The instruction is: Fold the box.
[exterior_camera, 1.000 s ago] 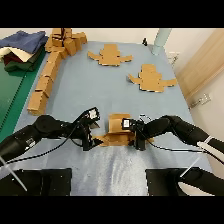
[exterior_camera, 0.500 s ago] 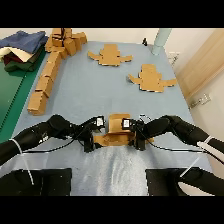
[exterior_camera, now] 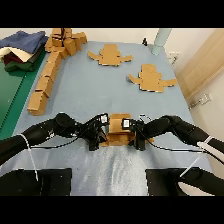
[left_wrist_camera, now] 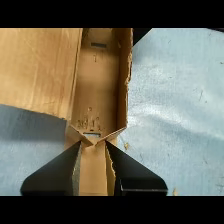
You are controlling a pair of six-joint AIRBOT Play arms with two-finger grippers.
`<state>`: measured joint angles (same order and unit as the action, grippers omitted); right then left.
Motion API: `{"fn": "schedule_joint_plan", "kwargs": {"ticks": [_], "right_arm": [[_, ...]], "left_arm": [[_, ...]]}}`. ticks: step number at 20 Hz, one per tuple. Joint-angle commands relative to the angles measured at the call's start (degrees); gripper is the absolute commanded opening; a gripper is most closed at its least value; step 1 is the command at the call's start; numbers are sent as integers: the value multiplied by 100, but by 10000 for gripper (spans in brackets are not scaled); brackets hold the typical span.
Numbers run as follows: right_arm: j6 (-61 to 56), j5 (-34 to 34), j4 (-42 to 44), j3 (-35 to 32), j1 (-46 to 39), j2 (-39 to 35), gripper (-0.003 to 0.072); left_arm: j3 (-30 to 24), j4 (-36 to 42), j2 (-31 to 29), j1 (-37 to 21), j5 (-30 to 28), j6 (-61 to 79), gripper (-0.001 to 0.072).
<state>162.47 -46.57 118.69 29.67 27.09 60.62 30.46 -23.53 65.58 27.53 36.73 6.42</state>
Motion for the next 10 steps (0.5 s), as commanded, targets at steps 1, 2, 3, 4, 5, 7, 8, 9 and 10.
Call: {"fn": "schedule_joint_plan", "kwargs": {"ticks": [1, 2, 3, 4, 5, 7, 8, 9, 10], "right_arm": [[-2, 2, 2, 2, 2, 2, 508], [-2, 2, 0, 2, 2, 2, 508], [-2, 2, 0, 0, 2, 2, 508], [-2, 2, 2, 0, 2, 2, 508], [-2, 2, 2, 2, 2, 2, 507], [-2, 2, 2, 0, 2, 2, 508], [-2, 2, 2, 0, 2, 2, 507], [-2, 2, 2, 0, 2, 2, 507], [-2, 2, 2, 2, 2, 2, 508]], "left_arm": [[20, 177, 22, 109, -24, 4, 223], [20, 192, 22, 109, -35, 4, 223], [20, 216, 22, 109, -74, 9, 222], [20, 267, 22, 109, -138, 26, 222], [20, 302, 22, 109, -203, 26, 222], [20, 352, 55, 109, -225, 28, 222], [20, 391, 105, 122, -227, 48, 222], [20, 426, 160, 144, -227, 79, 222], [20, 448, 192, 162, -232, 129, 222]]}}
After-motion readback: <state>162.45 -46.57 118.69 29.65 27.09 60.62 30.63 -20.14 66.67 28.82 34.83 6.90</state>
